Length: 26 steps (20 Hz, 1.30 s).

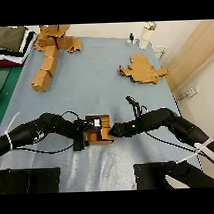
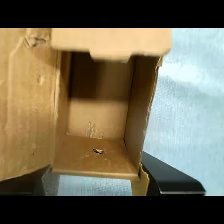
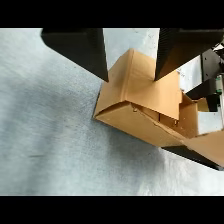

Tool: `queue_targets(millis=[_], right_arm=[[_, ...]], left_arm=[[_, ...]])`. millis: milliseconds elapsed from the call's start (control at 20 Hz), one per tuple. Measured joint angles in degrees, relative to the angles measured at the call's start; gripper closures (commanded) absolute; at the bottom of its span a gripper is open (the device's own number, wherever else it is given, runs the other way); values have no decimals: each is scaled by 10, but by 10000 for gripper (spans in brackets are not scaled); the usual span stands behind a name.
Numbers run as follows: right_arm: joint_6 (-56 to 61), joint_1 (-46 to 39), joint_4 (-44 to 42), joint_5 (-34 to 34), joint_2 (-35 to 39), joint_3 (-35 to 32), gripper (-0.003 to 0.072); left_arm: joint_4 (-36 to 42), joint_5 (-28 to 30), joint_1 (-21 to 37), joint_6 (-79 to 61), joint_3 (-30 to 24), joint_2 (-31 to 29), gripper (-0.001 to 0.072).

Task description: Fold the box.

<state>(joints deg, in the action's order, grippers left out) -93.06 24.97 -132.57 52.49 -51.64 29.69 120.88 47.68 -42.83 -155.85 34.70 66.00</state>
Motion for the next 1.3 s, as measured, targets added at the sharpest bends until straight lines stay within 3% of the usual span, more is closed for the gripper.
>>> queue_targets(millis=[600, 1250, 1300], right_arm=[[74, 32, 101, -37, -32, 1, 265], [98, 71, 105, -69, -38, 1, 262], [102, 72, 110, -69, -38, 2, 231]], left_arm=[[13, -13, 0, -6, 15, 0, 286], [46, -16, -2, -35, 13, 22, 286], [47, -16, -3, -36, 13, 22, 286]])
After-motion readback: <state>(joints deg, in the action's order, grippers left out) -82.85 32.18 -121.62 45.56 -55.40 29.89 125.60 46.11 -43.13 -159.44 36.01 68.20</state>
